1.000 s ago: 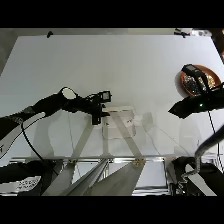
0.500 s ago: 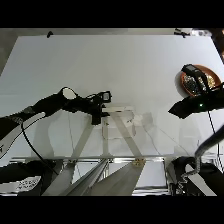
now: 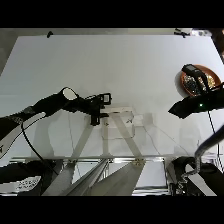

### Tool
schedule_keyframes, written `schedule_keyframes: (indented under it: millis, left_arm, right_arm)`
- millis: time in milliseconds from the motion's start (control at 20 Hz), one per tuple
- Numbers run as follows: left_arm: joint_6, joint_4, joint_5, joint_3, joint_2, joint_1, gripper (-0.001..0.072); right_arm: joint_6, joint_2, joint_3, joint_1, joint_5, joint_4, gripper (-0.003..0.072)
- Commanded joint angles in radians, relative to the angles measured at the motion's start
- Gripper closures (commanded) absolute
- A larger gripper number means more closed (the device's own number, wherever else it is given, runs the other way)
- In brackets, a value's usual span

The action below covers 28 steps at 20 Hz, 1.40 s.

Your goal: Fold the box and place the chain.

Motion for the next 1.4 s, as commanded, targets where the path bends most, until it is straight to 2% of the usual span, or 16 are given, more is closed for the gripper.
schedule_keyframes:
  millis: [0, 200, 350, 600, 1350]
  left_arm:
    - [-0.002, 0.007, 0.0, 0.0, 0.002, 0.0, 0.0704]
    - [-0.021, 0.011, 0.002, 0.0, 0.016, 0.0, 0.0707]
    - [-0.122, 0.096, -0.006, 0.023, 0.023, 0.0, 0.0707]
    - [-0.256, 0.226, -0.076, 0.107, 0.023, -0.001, 0.0708]
    - [-0.247, 0.239, -0.033, 0.111, 0.012, -0.037, 0.0706]
  right_arm:
    - [0.0, 0.001, 0.0, 0.0, -0.016, 0.0, 0.0389]
    - [0.0, 0.001, 0.0, 0.0, -0.029, 0.001, 0.0389]
    - [0.0, 0.001, 0.0, 0.0, -0.03, 0.001, 0.0389]
    - [0.0, 0.001, 0.0, 0.0, -0.033, 0.001, 0.0389]
    - [0.0, 0.001, 0.0, 0.0, -0.036, 0.0, 0.0389]
